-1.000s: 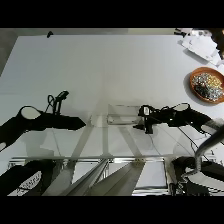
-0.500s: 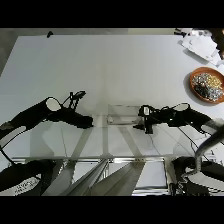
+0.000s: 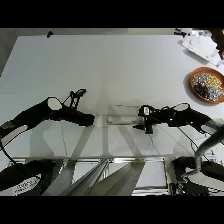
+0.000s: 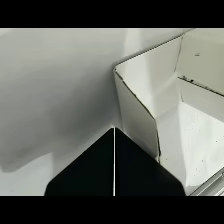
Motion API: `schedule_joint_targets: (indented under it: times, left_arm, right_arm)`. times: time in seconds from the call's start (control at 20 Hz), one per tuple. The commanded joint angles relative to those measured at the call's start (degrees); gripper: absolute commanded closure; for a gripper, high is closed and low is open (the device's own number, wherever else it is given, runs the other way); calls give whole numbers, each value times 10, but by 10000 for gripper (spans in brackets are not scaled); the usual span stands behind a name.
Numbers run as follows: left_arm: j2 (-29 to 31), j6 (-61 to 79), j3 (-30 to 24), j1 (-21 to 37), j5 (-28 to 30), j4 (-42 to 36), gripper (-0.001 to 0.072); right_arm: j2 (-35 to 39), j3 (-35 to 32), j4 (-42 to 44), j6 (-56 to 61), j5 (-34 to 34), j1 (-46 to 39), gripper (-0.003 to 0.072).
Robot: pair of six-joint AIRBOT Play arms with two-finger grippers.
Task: Fold the box and place the chain.
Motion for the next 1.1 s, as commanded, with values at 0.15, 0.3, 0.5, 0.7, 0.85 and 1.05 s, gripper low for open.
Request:
schedule_joint_targets:
  times: [0.15,0.3,0.5,0.7,0.85,1.05]
  left_arm:
    - [-1,26,0,-5,18,-21,701]
    - [-4,34,0,-22,25,-22,701]
    - [-4,37,0,-32,24,-24,701]
    - [5,23,0,-14,-1,30,706]
    - [24,7,0,21,-21,45,706]
    - [20,9,0,17,-5,32,706]
  right_arm:
    - [0,0,0,0,0,0,269]
    - [0,0,0,0,0,0,269]
    - [0,0,0,0,0,0,269]
    - [0,0,0,0,0,0,269]
    - [0,0,0,0,0,0,269]
    - [0,0,0,0,0,0,269]
